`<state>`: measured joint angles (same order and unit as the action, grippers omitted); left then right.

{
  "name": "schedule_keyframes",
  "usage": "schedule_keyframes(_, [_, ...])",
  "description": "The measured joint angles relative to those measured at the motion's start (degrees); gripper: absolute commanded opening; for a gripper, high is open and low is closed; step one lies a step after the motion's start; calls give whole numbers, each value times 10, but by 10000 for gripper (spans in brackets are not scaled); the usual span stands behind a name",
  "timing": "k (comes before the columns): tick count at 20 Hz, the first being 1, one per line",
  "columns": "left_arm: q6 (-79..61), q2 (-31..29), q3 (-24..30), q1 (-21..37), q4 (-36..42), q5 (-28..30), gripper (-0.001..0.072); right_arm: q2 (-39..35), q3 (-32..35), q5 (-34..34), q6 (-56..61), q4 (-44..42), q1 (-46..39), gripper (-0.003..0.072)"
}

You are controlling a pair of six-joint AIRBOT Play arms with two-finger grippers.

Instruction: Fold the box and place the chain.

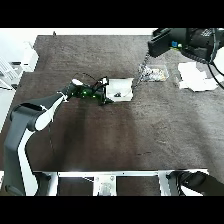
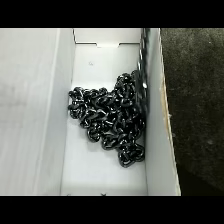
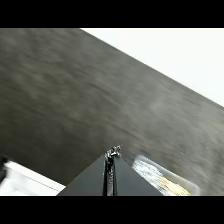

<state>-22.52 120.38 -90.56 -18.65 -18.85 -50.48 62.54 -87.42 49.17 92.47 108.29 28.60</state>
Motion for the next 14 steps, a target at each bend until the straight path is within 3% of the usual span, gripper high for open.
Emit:
schedule_keyframes(6, [0, 0, 0, 0, 0, 0, 328, -2, 2, 11, 15, 20, 15, 7])
schedule_keyframes(14, [0, 0, 0, 0, 0, 0, 328, 40, 5, -26, 19, -17, 43, 7])
